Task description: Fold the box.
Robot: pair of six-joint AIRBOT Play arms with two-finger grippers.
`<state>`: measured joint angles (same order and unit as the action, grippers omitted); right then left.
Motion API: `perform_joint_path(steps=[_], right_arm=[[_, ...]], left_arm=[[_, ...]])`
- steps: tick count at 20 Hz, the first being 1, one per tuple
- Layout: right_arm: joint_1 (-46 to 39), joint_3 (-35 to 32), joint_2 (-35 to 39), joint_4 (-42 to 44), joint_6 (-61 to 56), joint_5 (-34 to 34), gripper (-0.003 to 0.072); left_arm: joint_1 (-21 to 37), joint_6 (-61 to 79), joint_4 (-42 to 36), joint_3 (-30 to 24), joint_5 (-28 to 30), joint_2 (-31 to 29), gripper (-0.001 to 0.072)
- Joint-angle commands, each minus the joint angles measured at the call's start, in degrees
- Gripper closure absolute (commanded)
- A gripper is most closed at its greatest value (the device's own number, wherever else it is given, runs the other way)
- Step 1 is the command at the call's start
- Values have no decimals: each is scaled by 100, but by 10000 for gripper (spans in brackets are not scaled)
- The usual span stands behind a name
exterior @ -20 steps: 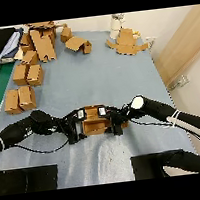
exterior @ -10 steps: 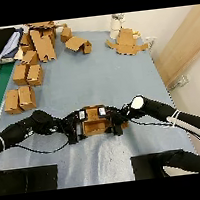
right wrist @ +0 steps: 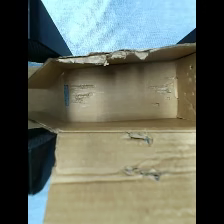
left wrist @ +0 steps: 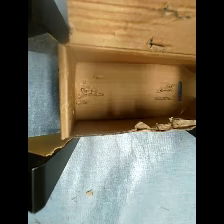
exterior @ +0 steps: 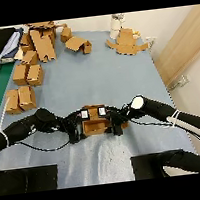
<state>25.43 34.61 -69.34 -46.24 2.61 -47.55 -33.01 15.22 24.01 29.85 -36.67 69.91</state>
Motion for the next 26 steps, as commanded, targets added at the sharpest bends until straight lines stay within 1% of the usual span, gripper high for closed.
perform_joint_path(steps=[1, 2, 3, 26], right_arm=[[2, 7, 2, -2, 4, 2, 229], [2, 7, 2, -2, 7, 2, 229], [2, 7, 2, -2, 4, 2, 229], [0, 7, 7, 15, 4, 0, 229]], left_arm=[[-22, -7, 70, 24, 11, 17, 27], [-22, -2, 72, 22, 15, 17, 156], [-24, 48, 70, 24, 11, 15, 267], [-20, 55, 46, 22, 11, 15, 264]])
